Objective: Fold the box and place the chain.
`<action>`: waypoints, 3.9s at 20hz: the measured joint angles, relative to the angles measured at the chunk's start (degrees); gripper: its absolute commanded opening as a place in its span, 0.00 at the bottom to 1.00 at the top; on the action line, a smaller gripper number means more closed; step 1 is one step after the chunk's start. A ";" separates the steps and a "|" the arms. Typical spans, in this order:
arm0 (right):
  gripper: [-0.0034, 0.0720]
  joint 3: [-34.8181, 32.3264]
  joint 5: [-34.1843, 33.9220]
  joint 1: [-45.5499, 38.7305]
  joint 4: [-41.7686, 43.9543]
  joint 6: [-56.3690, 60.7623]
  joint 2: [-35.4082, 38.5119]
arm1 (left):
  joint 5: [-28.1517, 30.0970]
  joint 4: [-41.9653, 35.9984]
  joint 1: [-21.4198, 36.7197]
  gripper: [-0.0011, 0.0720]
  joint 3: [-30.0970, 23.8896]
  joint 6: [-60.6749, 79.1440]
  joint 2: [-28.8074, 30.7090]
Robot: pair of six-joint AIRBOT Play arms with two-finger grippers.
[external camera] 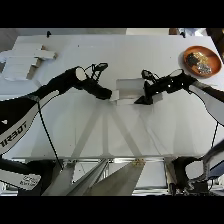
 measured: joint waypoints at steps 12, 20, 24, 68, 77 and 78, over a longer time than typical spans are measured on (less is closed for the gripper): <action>0.84 0.00 -0.15 0.00 0.00 0.00 0.00 | 0.26 -14.60 0.52 0.33 0.00 7.78 1.18; 0.84 0.00 -0.15 0.00 0.00 0.00 0.00 | 0.24 -18.29 0.50 0.56 0.00 14.58 0.63; 0.84 0.00 -0.13 -0.02 0.00 0.02 -0.02 | 0.76 -18.71 -0.04 0.60 0.00 15.28 -0.22; 0.84 0.00 -0.13 0.00 0.02 0.04 0.00 | -2.99 11.30 -8.44 0.47 13.90 -21.31 -3.89; 0.84 0.00 -0.15 0.00 0.00 0.02 0.00 | -15.10 20.74 -10.99 0.53 21.27 -39.30 -5.79; 0.84 0.00 -0.15 0.00 0.00 0.02 0.00 | -15.45 21.86 -11.65 0.72 21.88 -40.70 -5.79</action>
